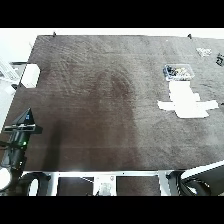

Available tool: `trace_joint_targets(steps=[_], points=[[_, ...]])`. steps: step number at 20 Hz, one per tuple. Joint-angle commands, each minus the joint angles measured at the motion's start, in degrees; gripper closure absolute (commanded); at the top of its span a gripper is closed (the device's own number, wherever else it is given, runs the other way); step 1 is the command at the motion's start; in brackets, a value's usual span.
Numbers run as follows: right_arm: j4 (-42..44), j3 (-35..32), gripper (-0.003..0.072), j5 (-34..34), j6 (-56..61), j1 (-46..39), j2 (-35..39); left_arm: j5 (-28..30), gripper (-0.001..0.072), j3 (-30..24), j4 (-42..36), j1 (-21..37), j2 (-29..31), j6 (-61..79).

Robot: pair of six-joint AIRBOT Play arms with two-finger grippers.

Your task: Fold the box and place the chain.

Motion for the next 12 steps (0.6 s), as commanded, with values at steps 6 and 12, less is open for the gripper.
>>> trace_joint_targets(steps=[6, 12], points=[[6.3, 0.3, 0.0328, -3.3, -4.5, 0.3, -2.8, 0.0, 0.0687, 0.0, 0.0, 0.0, 0.0, 0.0], [9.0, 0.3, 0.0320, -3.3, -5.1, 0.9, -4.8, 0.0, 0.0688, 0.0, 0.0, 0.0, 0.0, 0.0]])
